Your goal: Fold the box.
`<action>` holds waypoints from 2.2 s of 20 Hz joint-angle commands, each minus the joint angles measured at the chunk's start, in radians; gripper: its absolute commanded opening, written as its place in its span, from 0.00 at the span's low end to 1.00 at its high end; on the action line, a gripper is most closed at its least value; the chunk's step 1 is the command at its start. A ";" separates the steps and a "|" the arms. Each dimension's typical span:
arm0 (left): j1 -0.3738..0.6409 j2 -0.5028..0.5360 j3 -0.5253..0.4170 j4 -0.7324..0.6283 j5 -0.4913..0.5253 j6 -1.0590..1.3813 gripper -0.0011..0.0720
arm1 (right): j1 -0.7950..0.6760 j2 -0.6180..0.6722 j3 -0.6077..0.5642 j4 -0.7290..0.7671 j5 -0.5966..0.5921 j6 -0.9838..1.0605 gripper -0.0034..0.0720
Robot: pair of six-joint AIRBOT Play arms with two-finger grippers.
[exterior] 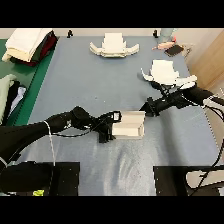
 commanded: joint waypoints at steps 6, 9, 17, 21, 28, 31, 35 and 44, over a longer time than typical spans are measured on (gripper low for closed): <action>0.001 0.000 0.000 0.000 0.000 0.000 0.67 | 0.114 0.133 -0.005 -0.160 0.029 -0.080 0.05; 0.001 0.000 0.000 0.000 0.000 0.000 0.67 | 0.214 0.195 -0.018 -0.272 -0.072 -0.073 0.05; 0.001 0.000 0.000 0.000 0.000 0.000 0.67 | 0.462 0.321 -0.024 -0.564 -0.293 -0.011 0.05; 0.001 0.000 0.000 0.000 0.000 0.000 0.67 | 0.548 0.387 -0.061 -0.661 -0.395 0.009 0.05; 0.001 0.000 0.000 0.000 0.000 0.000 0.67 | 0.702 0.602 -0.292 -0.709 -0.705 -0.057 0.05; 0.001 0.000 0.000 0.000 0.000 0.000 0.67 | 0.773 0.661 -0.339 -0.747 -0.801 -0.128 0.05; 0.001 0.000 0.000 0.000 0.000 0.000 0.67 | 0.799 0.663 -0.340 -0.797 -0.798 -0.137 0.37; 0.001 0.000 0.000 0.000 0.000 0.000 0.67 | 0.799 0.640 -0.340 -0.855 -0.750 -0.214 0.83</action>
